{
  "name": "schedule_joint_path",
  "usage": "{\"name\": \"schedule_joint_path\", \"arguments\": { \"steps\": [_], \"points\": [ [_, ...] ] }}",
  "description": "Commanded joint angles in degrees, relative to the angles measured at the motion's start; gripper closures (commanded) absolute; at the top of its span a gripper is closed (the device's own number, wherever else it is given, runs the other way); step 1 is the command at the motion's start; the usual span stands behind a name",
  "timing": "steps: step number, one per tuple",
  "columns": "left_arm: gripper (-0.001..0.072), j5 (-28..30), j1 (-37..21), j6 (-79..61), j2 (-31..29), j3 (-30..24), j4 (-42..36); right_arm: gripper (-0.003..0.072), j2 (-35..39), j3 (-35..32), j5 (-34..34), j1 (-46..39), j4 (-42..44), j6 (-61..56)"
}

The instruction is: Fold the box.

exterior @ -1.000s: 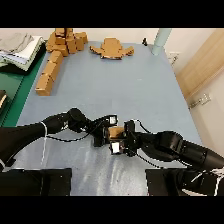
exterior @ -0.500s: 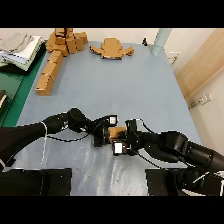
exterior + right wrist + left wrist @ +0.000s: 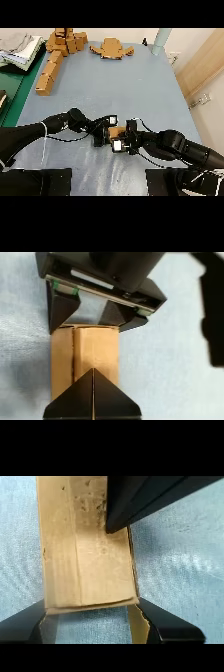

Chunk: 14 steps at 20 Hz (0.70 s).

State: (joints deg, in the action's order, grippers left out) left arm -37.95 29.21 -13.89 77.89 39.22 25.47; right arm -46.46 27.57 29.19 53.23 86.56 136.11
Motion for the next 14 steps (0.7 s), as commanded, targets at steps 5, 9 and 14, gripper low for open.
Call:
{"name": "schedule_joint_path", "arguments": {
  "steps": [5,9,14],
  "points": [
    [0.011,0.0,0.0,0.0,0.0,0.0,0.0,0.068,-1.8,-0.1,0.4,0.1,1.4,0.0],
    [0.011,0.0,0.0,0.0,0.0,0.0,0.0,0.068,-1.8,0.0,0.5,0.1,1.3,0.0],
    [0.0111,0.0,0.0,0.0,0.0,0.0,0.0,0.068,-1.8,0.0,0.6,0.1,1.2,0.0]
  ]
}}
